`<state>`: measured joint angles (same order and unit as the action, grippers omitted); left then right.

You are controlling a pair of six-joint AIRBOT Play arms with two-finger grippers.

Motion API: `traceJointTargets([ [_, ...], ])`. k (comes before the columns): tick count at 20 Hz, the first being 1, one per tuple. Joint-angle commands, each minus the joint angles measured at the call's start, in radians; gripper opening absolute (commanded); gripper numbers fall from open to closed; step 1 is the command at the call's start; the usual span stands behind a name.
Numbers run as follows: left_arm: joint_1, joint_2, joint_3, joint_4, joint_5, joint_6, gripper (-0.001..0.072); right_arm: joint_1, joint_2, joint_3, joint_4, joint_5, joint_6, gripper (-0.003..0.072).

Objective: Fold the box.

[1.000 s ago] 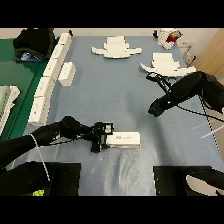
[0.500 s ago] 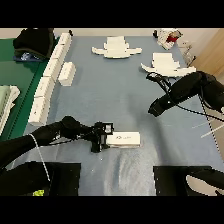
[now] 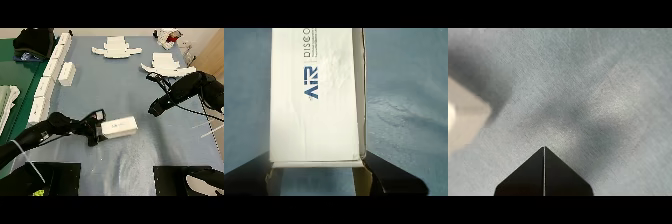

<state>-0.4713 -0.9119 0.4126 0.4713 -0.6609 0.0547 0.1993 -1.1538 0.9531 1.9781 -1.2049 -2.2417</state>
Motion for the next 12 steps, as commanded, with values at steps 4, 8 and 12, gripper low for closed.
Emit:
traceJointTargets([
  [4,0.402,0.165,0.001,0.362,0.08,-0.614,0.0512,0.0,0.0,0.001,0.0,0.0,0.0,0.0004],
  [8,0.591,0.1,0.001,0.363,0.154,-0.651,0.0511,0.0,0.0,0.001,0.0,0.0,0.0,0.0004],
  [12,0.597,-0.021,0.018,0.363,0.322,-0.657,0.0512,0.0,0.0,0.001,0.0,0.0,0.0,0.0004],
])
